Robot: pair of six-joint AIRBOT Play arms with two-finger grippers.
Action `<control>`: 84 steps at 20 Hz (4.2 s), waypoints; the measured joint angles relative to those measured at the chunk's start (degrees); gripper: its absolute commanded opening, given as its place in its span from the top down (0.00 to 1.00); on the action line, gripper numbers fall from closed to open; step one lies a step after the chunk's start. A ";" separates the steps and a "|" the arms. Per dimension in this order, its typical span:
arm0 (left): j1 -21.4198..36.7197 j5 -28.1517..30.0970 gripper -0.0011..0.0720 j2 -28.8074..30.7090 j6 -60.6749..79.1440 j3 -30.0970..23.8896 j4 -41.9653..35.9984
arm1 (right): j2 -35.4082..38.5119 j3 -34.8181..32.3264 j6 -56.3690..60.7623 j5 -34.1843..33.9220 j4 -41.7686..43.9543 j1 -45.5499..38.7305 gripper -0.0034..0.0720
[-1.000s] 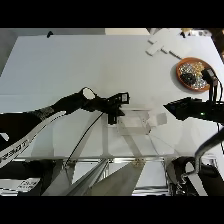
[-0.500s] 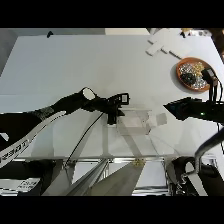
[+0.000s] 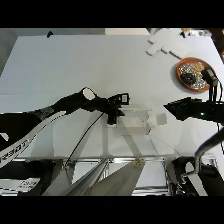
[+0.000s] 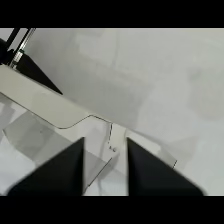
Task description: Fold the box and place the chain.
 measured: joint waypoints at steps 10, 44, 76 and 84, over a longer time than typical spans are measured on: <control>0.00 0.00 0.97 0.00 -0.02 -0.02 0.04 | -0.17 -0.79 -27.30 9.70 -6.69 12.39 0.90; -0.07 0.00 0.97 0.00 -0.07 -0.02 0.04 | -6.29 -19.34 -40.68 -37.79 -7.45 29.20 0.04; -0.09 -0.09 0.97 0.00 0.04 -0.02 0.09 | -33.00 -12.90 -78.99 -18.86 18.14 14.43 0.28; -0.09 -0.07 0.97 0.00 0.00 -0.02 0.07 | -33.09 -12.87 -79.08 -19.34 17.00 14.43 0.39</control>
